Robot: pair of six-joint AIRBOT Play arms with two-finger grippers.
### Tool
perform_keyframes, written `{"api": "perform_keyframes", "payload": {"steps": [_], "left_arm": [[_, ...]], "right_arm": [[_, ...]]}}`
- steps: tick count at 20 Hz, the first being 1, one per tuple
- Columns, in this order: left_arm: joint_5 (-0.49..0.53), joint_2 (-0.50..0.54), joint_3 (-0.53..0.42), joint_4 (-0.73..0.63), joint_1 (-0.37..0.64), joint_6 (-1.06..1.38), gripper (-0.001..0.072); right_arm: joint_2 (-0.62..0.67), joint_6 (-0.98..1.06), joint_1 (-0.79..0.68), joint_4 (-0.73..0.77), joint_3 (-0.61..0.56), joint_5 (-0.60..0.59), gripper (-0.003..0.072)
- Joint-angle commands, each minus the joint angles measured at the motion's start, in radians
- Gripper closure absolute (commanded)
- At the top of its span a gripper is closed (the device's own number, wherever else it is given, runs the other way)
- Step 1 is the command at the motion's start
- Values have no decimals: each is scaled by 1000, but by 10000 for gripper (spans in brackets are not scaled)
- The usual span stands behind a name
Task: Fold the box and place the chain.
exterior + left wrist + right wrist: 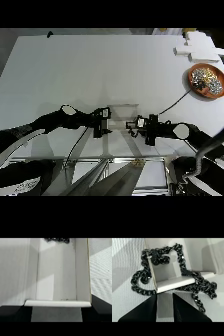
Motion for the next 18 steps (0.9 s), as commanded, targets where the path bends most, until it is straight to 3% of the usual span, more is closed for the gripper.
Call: {"api": "perform_keyframes", "payload": {"steps": [1, 12, 18], "left_arm": [[0, 0, 0, 0, -1, 0, 573], [0, 0, 0, 0, 0, 0, 573], [0, 0, 0, 0, -1, 0, 573]], "right_arm": [[-1, 54, 8, 2, 0, -18, 483], [-1, 71, 53, -3, -24, -13, 487], [-1, 78, 53, -30, -32, -20, 534]]}}
